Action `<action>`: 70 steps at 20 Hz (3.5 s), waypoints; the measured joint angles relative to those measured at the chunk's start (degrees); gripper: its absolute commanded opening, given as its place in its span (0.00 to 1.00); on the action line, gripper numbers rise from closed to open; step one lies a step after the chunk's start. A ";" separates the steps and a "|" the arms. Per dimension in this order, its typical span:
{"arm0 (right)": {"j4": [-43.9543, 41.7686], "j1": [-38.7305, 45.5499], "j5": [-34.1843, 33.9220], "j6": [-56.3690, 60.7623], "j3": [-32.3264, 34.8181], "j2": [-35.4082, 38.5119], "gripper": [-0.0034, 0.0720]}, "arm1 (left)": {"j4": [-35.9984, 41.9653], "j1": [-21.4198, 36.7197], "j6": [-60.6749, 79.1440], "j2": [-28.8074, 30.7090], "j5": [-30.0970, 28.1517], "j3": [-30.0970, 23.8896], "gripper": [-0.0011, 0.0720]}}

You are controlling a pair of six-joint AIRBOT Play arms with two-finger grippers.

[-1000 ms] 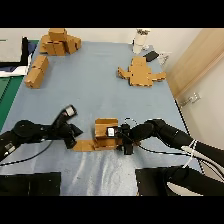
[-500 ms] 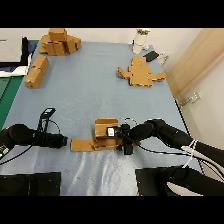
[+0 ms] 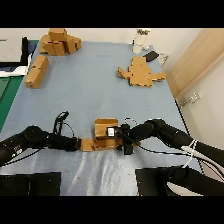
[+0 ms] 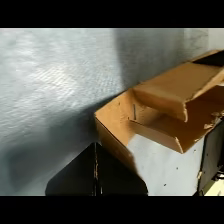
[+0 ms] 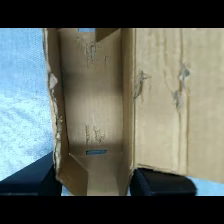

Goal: Fold the box.

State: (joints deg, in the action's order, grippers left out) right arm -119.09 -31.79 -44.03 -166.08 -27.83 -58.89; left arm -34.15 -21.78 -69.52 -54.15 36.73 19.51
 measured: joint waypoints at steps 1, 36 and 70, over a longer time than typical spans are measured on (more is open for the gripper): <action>0.00 0.00 0.00 0.00 0.00 0.00 0.69 | 0.81 -1.05 0.07 -0.13 -0.66 0.00 0.03; -0.02 0.00 -0.02 0.00 0.00 0.00 0.69 | -1.88 -10.97 -13.29 -2.45 -2.32 9.90 0.65; -0.02 0.00 -0.02 0.00 0.00 0.00 0.69 | -56.28 -33.14 -71.14 -25.64 21.35 40.79 0.64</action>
State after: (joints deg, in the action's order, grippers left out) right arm -119.11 -31.79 -44.05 -166.08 -27.83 -58.89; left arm -90.43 -54.92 -140.66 -79.79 58.08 60.29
